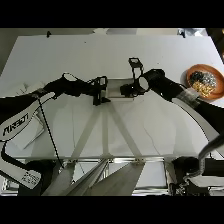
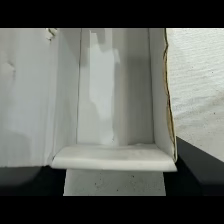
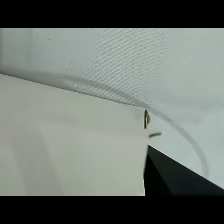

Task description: Fold the box and place the chain.

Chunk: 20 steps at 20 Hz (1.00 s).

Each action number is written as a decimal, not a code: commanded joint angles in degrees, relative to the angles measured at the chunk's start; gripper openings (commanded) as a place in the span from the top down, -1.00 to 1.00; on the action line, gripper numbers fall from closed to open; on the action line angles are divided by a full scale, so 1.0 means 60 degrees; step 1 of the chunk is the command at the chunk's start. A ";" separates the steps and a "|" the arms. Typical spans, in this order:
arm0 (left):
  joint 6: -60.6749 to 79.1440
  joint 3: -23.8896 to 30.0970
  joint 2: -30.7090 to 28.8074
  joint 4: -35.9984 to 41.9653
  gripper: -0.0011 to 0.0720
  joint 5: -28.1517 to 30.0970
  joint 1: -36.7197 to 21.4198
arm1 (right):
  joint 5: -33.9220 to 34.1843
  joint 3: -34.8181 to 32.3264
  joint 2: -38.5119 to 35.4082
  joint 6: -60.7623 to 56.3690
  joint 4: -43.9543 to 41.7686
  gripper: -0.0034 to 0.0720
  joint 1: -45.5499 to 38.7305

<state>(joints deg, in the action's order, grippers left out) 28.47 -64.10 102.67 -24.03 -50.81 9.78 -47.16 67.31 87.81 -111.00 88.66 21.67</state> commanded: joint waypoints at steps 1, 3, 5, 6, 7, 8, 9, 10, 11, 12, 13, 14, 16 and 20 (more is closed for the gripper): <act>0.0004 0.0004 0.0004 0.0000 0.08 0.0004 -0.0007 | -0.0255 0.0004 -0.0630 0.0004 0.0302 -0.26 -0.0004; 0.0004 0.0004 0.0004 0.0000 0.08 0.0004 -0.0007 | -0.0652 0.0004 -0.1115 0.0007 0.0769 -0.26 -0.0004; 0.0004 0.0004 0.0004 0.0000 0.08 0.0000 -0.0007 | -0.1235 0.0004 -0.1657 0.0138 0.1392 -0.26 -0.0080; 0.0004 0.0004 0.0004 0.0000 0.08 0.0004 -0.0007 | -0.1504 0.0004 -0.1956 0.0310 0.1741 -0.25 -0.0222; 0.0004 0.0004 0.0004 0.0000 0.08 0.0004 -0.0007 | -0.1672 0.0004 -0.2237 0.0452 0.2116 -0.25 -0.0430; 0.0004 0.0004 0.0004 0.0000 0.08 0.0000 -0.0007 | -0.1789 0.0004 -0.2517 0.0616 0.2488 -0.25 -0.0725; 0.0004 0.0004 0.0004 0.0000 0.08 0.0004 -0.0007 | -0.1821 0.0004 -0.2794 0.0776 0.2874 -0.25 -0.1144; 0.0004 0.0004 0.0004 0.0000 0.08 0.0004 -0.0007 | -0.1818 0.0004 -0.3020 0.1009 0.3166 -0.25 -0.1625; 0.0004 0.0004 0.0004 0.0000 0.08 0.0000 -0.0007 | -0.1814 0.0004 -0.3177 0.1279 0.3373 -0.25 -0.2244; 0.0000 0.0004 0.0004 0.0000 0.08 0.0004 -0.0007 | -0.1789 0.0004 -0.3228 0.1603 0.3439 -0.25 -0.2947; 0.0004 0.0004 0.0004 0.0000 0.08 0.0004 -0.0007 | -0.1734 0.0000 -0.3206 0.1778 0.3388 -0.25 -0.3639; 0.0004 0.0004 0.0004 0.0000 0.08 0.0004 -0.0007 | -0.1643 -0.0004 -0.3158 0.1851 0.3370 -0.25 -0.4350; 0.0004 0.0004 0.0004 0.0000 0.08 0.0004 -0.0007 | -0.1177 -0.0004 -0.2991 0.1851 0.3351 -0.25 -0.5869; 0.0004 0.0004 0.0000 0.0000 0.08 0.0000 -0.0007 | -0.0514 -0.0004 -0.2029 0.3541 0.2106 -0.26 -0.8200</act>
